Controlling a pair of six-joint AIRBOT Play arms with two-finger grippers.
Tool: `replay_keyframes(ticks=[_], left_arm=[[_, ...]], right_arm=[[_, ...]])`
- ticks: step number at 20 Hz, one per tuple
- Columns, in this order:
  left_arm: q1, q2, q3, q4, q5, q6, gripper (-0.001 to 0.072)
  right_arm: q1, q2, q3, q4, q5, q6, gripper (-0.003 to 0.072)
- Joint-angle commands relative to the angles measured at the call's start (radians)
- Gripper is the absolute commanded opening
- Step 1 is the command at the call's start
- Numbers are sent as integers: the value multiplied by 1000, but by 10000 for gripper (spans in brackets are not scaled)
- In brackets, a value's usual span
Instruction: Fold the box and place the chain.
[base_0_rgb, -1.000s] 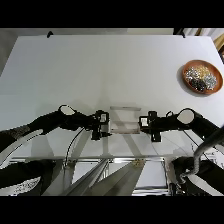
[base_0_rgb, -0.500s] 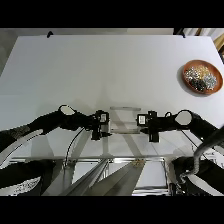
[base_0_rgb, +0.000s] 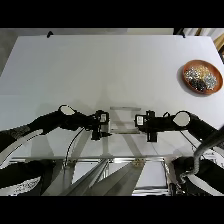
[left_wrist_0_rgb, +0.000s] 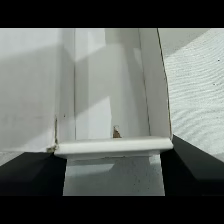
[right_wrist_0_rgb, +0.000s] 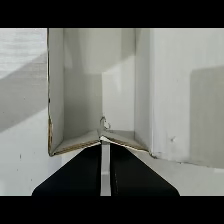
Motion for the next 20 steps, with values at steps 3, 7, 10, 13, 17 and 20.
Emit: replay_keyframes(ticks=[3, 7, 10, 13, 17, 20], left_arm=[[0, 1, 0, 0, 0, 0, 153], [0, 1, 0, 0, 0, 0, 153], [0, 1, 0, 0, 0, 0, 153], [0, 1, 0, 0, 0, 0, 153], [0, 1, 0, 0, 0, 0, 153], [0, 1, 0, 0, 0, 0, 153]], right_arm=[[45, 0, 0, 13, -39, -2, 58], [45, 0, 0, 14, -58, -1, 276], [45, 0, 0, 14, -58, -1, 282], [45, 0, 0, 14, -58, -1, 322], [-21, 52, 0, -14, -31, 44, 15], [-108, 195, 0, -70, 45, 143, 15]])
